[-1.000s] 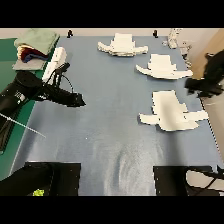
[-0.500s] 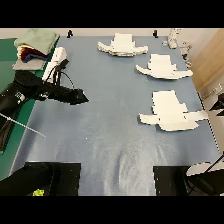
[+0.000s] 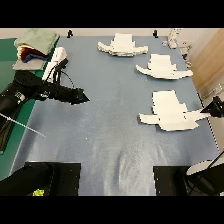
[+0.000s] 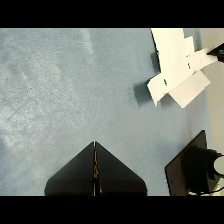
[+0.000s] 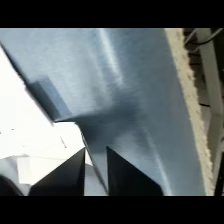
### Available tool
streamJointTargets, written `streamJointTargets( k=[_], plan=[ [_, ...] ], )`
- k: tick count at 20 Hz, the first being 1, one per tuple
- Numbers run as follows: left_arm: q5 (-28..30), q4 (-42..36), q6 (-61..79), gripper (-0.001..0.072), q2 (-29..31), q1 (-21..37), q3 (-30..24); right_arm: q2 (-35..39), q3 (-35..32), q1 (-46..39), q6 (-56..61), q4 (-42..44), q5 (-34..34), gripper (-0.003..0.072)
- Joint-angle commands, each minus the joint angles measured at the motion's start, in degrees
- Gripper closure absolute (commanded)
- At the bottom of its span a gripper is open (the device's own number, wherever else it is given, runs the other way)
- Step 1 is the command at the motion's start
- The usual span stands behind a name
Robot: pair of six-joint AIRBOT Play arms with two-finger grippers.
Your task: Fold the box.
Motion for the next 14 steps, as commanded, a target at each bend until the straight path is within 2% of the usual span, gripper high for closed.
streamJointTargets(
  k=[1,2,6,8,11,14],
  plan=[
    [0.02,-0.22,0.00,0.0697,0.00,0.00,-0.02,-0.46,0.11,2.25,-2.93,7.87,-3.87,0.0580],
    [0.04,-0.22,0.02,0.0697,0.00,0.00,-0.02,-0.11,0.13,3.65,-3.08,9.60,-4.68,0.0671],
    [1.20,-0.22,0.20,0.0697,0.00,0.00,-0.02,2.56,-1.46,10.58,-1.18,13.18,-4.68,0.0686],
    [4.09,-0.28,0.17,0.0697,0.00,0.00,-0.02,5.88,-5.20,14.62,0.96,16.31,-1.49,0.0686],
    [4.98,-0.20,0.17,0.0697,0.00,0.04,0.00,15.15,-16.31,22.08,6.08,16.52,8.44,0.0686],
    [0.37,0.46,0.22,0.0698,0.59,0.11,-0.02,26.01,-29.90,30.84,9.33,16.11,15.65,0.0687]
  ],
)
